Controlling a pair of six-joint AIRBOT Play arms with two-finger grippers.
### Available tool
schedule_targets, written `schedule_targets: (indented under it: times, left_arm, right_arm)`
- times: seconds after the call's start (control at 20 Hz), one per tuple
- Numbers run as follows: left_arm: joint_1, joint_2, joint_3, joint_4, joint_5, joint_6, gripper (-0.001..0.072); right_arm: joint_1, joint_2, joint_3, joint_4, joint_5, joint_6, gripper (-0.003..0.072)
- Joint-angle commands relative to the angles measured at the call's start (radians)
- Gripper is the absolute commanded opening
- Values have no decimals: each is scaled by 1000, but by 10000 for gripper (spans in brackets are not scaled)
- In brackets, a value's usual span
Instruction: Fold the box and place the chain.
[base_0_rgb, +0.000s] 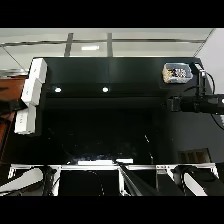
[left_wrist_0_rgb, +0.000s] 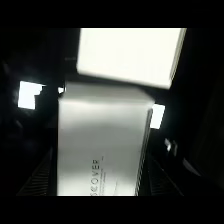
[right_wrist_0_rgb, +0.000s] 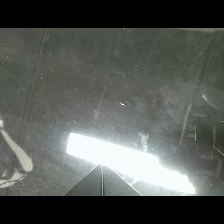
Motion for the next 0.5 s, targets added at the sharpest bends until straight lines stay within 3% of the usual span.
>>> schedule_targets:
  times: [0.0, 0.05, 0.1, 0.15, 0.2, 0.3, 0.45]
  left_arm:
    - [1, -5, 188, -76, -125, -71, 710]
    - [1, -4, 244, -136, -185, -129, 692]
    - [0, 2, 273, -204, -242, -169, 519]
    - [-8, 20, 272, -280, -293, -175, 149]
    - [-32, 51, 245, -328, -306, -141, 25]
    - [-126, 169, 114, -353, -248, -98, 25]
    - [-315, 412, -218, -322, 16, 51, 25]
  right_arm:
    - [4, -1, 0, 0, -21, 2, 13]
    - [17, -1, -6, 3, -57, 2, 13]
    - [40, -1, -19, 21, -107, 2, 13]
    - [75, -1, -44, 34, -173, 2, 13]
    - [113, -1, -77, 30, -245, 2, 13]
    - [176, -7, -151, -11, -371, 2, 13]
    - [204, -20, -238, -93, -472, 2, 13]
